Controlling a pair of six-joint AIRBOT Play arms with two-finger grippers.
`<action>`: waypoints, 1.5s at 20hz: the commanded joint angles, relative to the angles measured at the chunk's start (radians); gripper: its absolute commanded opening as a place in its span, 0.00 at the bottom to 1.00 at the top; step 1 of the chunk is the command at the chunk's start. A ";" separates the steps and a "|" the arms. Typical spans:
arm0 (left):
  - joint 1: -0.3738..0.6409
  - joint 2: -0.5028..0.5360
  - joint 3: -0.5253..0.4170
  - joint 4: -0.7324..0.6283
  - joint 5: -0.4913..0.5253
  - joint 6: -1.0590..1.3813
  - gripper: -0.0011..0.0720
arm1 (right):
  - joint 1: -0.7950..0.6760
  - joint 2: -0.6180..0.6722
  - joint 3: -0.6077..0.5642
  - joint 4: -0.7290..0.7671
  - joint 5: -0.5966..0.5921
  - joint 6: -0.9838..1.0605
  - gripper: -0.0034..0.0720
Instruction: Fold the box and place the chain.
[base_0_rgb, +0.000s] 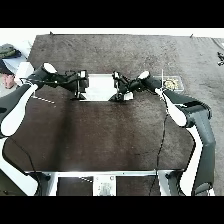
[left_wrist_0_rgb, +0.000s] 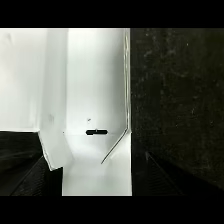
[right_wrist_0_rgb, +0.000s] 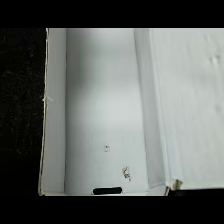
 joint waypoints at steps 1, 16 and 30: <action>-0.001 -0.021 -0.010 -0.008 0.044 0.034 0.99 | 0.000 0.001 0.001 0.000 0.000 0.000 0.54; -0.023 -0.024 -0.010 -0.018 0.042 0.035 0.64 | 0.000 0.001 0.001 0.000 0.000 0.000 0.54; -0.039 -0.027 -0.010 -0.004 0.052 0.031 0.23 | 0.000 0.001 0.001 0.000 0.000 0.000 0.54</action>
